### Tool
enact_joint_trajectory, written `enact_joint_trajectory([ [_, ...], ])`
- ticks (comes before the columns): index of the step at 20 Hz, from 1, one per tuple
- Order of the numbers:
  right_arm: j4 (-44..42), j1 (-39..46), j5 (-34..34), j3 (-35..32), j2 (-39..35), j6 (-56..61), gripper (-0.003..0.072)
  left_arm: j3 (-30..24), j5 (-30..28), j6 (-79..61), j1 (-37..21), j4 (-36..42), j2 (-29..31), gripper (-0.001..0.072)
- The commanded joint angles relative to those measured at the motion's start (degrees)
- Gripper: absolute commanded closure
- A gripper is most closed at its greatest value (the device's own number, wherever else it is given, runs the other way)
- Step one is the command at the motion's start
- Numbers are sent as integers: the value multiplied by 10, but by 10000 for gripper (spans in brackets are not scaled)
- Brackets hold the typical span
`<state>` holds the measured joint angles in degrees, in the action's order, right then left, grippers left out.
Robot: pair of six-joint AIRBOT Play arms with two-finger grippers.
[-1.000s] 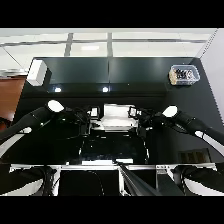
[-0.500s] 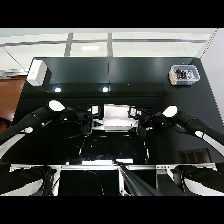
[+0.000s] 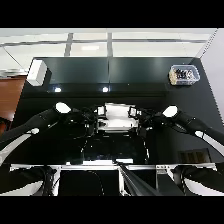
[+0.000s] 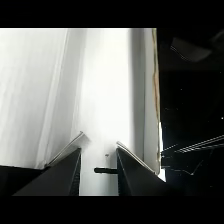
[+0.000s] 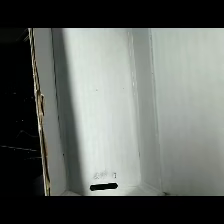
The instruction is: Fold the box and place the chain.
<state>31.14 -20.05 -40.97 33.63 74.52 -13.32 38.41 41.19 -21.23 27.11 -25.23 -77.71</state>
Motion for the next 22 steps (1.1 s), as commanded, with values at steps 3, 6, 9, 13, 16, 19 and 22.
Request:
enact_joint_trajectory([
  [3, 0, -1, 0, 0, 0, 0, 550, 1, -12, 0, 6, 7, -4, 435],
  [6, 0, -1, 0, 0, 0, 0, 551, 1, 2, 0, 7, 5, -4, 684],
  [9, 0, -1, 0, 0, 0, 0, 551, 1, 0, 0, 8, 7, -4, 372],
  [13, 0, -1, 0, 0, 0, 0, 550, 1, 0, 1, 8, 3, -4, 443],
  [16, 0, -1, 0, 0, 0, 0, 551, 2, 0, 5, 6, -1, -2, 463],
  [19, 0, -1, 0, 0, 0, 0, 551, 10, 0, 90, -5, -49, 37, 552],
  [22, 0, -1, 0, 0, 0, 0, 551, 15, 4, 273, -41, -156, 113, 684],
])
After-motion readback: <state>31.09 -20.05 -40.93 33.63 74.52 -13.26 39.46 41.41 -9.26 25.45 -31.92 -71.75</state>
